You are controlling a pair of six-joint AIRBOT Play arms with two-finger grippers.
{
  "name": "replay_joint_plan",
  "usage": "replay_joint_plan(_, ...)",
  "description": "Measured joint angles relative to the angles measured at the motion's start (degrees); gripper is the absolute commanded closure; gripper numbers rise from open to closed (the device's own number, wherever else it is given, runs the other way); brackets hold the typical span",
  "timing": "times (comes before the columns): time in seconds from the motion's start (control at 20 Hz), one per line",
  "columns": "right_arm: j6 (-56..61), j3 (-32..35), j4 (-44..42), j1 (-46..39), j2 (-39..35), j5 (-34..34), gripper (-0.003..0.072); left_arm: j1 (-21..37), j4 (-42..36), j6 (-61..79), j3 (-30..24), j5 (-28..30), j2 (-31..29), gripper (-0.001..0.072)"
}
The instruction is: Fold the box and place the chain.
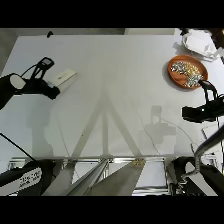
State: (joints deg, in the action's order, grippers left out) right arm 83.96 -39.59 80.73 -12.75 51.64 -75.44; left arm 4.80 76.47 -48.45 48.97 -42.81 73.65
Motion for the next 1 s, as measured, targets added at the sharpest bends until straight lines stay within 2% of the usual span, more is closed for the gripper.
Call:
replay_joint_plan(0.2,-0.02,0.02,0.0,0.0,0.0,0.48,0.0669,7.06,1.66,-3.06,-0.66,-4.72,3.32,0.0707)
replay_joint_plan(0.4,-0.02,0.02,0.0,0.0,0.0,0.63,0.0669,9.53,1.84,-3.85,-1.84,-6.93,6.38,0.0688)
replay_joint_plan(0.45,-0.02,0.02,0.0,0.0,0.0,0.68,0.0669,9.79,1.77,-3.96,-1.95,-7.06,6.69,0.0589)
replay_joint_plan(0.55,-0.02,0.02,0.0,0.0,0.0,0.83,0.0668,10.12,1.75,-4.09,-2.12,-7.17,6.97,0.02)
replay_joint_plan(0.6,-0.02,0.02,0.0,0.0,0.0,1.01,0.0668,10.19,1.77,-4.13,-2.21,-7.1,7.04,0.0082)
replay_joint_plan(0.65,-0.02,0.02,0.0,0.0,0.0,1.18,0.0668,10.25,1.77,-4.2,-2.27,-7.08,7.04,0.0021)
replay_joint_plan(0.85,-0.35,0.02,0.0,0.0,0.0,1.49,0.0668,10.4,1.33,-4.26,-2.62,-6.38,5.55,0.0016)
replay_joint_plan(1.0,-0.39,0.02,0.02,0.0,0.0,1.86,0.0668,10.49,1.22,-4.04,-2.54,-5.53,1.79,0.0015)
